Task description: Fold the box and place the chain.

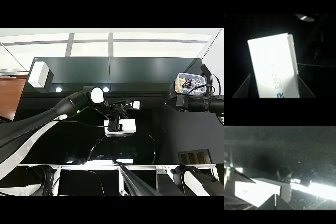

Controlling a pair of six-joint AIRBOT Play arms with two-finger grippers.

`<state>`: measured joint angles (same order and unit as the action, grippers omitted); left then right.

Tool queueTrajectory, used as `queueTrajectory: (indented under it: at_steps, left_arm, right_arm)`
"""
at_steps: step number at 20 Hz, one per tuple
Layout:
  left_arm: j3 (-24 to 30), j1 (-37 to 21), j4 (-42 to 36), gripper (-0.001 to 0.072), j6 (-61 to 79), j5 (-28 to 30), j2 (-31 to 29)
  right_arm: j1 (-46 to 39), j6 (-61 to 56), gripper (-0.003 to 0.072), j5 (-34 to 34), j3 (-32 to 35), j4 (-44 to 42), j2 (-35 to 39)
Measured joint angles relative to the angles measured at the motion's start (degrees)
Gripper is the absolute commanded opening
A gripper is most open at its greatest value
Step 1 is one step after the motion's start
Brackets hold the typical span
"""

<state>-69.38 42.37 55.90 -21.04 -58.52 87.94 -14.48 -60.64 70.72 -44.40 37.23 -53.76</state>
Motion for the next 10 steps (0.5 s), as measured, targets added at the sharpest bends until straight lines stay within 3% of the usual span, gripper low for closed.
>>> queueTrajectory:
  at_steps: [5, 10]
  left_arm:
    - [0.74, -0.7, 8.22, 0.0704, -9.66, 0.5, -5.64]
    - [4.83, 0.28, 7.17, 0.0705, -13.38, 7.54, -6.54]
  right_arm:
    - [0.0, 0.02, 0.0012, 0.39, 0.0, 2.01, 0.0]
    - [-0.02, 0.02, 0.0012, -0.31, 0.0, 3.3, 0.0]
